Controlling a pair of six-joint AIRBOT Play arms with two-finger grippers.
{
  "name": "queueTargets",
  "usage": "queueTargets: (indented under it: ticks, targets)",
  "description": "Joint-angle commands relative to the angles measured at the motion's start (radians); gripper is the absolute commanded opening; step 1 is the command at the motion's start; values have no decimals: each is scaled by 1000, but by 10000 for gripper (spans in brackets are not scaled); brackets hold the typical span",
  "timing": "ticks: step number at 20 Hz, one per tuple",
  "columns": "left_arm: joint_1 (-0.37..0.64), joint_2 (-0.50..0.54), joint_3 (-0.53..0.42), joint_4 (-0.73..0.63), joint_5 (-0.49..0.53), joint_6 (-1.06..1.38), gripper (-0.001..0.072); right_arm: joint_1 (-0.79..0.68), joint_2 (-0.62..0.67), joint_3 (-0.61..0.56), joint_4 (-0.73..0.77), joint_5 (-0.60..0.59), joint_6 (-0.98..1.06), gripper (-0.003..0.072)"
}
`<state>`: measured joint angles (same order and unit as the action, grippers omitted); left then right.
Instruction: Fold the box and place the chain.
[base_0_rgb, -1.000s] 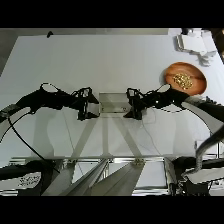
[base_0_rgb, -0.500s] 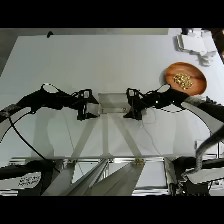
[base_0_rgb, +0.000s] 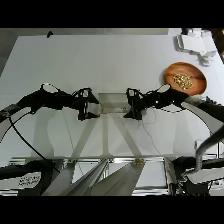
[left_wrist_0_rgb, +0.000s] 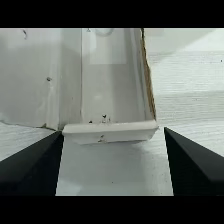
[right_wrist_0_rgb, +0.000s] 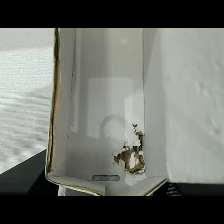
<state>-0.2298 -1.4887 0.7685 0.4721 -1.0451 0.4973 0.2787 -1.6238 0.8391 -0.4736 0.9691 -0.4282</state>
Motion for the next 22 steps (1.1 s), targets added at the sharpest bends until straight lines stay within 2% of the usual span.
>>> queueTargets:
  ticks: [1, 6, 13, 18, 22]
  targets:
    - [1, -13, 0, 8, 2, 5, 699, 0, 0, 1, 0, 0, 0, 506]
    - [-3, -72, 0, -98, 31, 94, 698, 0, 0, 1, 0, 0, 0, 506]
    - [-2, -84, 3, -100, 39, 108, 698, 0, 0, 1, 0, 0, 0, 506]
    - [-3, -100, 42, -99, 38, 107, 698, 0, 0, 1, 0, 0, 0, 506]
    - [-5, -111, 44, -98, -3, 106, 698, 0, 0, 1, 0, 0, 0, 506]
